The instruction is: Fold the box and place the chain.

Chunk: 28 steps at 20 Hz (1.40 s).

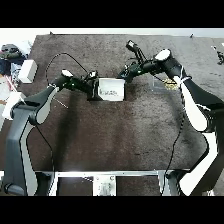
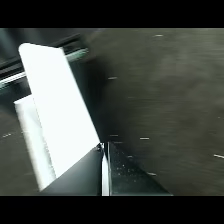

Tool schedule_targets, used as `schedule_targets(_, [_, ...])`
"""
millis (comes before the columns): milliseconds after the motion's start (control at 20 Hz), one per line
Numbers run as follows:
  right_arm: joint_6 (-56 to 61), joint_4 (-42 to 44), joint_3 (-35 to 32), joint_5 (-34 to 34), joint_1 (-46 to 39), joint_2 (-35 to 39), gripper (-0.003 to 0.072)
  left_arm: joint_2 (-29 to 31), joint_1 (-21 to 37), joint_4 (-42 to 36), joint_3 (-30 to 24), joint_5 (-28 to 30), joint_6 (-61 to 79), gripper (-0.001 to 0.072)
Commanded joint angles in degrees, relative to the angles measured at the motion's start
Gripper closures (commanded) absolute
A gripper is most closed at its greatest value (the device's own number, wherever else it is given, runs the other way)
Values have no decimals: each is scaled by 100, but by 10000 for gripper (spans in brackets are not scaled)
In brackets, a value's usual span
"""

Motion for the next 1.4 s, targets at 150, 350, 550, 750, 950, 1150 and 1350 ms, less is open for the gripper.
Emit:
schedule_targets(150, [-719, -184, 22, 739, 225, -166, 434, -4, 4, 0, 0, 2, 0, 223])
schedule_targets(350, [-1023, -238, 22, 664, 391, -166, 433, -4, 4, 2, 0, 2, 0, 223])
schedule_targets(550, [-1108, -492, 22, 645, 450, -168, 432, -4, 2, 0, 0, 2, 0, 223])
schedule_targets(750, [-1106, -634, 20, 667, 450, -168, 431, -4, 4, 0, 0, 2, 0, 223])
schedule_targets(950, [-1104, -721, 20, 522, 498, -199, 402, -4, 4, 0, 0, 2, 0, 223])
schedule_targets(1150, [-1106, -763, 26, 72, 514, -181, 403, -4, 4, 0, 0, 2, 0, 223])
schedule_targets(1350, [-1102, -776, 26, 297, 514, -149, 525, -4, 4, 0, 0, 2, 0, 223])
